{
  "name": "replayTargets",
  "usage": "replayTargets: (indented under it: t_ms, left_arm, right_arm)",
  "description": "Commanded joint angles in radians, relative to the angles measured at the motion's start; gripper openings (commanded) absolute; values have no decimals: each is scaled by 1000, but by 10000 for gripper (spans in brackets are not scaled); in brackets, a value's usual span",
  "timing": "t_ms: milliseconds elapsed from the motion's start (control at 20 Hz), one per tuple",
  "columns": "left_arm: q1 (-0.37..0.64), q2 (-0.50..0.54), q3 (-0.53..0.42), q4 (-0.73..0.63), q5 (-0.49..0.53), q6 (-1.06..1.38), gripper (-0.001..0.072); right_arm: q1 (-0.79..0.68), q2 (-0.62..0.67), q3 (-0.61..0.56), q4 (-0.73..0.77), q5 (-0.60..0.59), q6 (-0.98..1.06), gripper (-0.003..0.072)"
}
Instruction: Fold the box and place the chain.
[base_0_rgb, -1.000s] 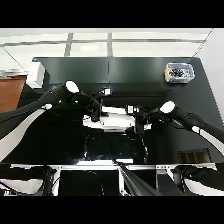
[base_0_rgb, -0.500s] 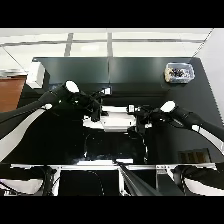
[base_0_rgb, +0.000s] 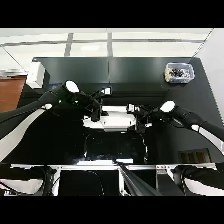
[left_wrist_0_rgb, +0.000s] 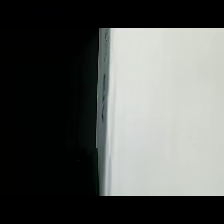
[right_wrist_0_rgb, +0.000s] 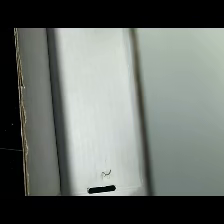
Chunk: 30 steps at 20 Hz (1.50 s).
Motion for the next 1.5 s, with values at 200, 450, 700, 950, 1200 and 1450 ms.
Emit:
replayTargets:
  t_ms: [200, 450, 700, 950, 1200, 1450]
  left_arm:
    - [0, 0, 1, 0, -1, 1, 28]
    - [0, 0, 1, 0, -1, 0, 28]
    - [22, 35, 22, 54, -103, -103, 588]
    - [103, 161, 70, 423, -300, -686, 640]
    - [172, 203, -20, 114, -561, -828, 25]
    - [21, 203, -158, -244, -199, -649, 25]
  right_arm:
    - [10, -2, 0, -34, -5, 15, 707]
    - [10, -2, 0, -34, -4, 16, 534]
    - [10, -2, 0, -34, -5, 16, 532]
    - [12, -2, 0, -41, -3, 16, 343]
    - [11, -2, 0, -39, 0, 16, 337]
    - [11, -2, 0, -42, 6, 16, 338]
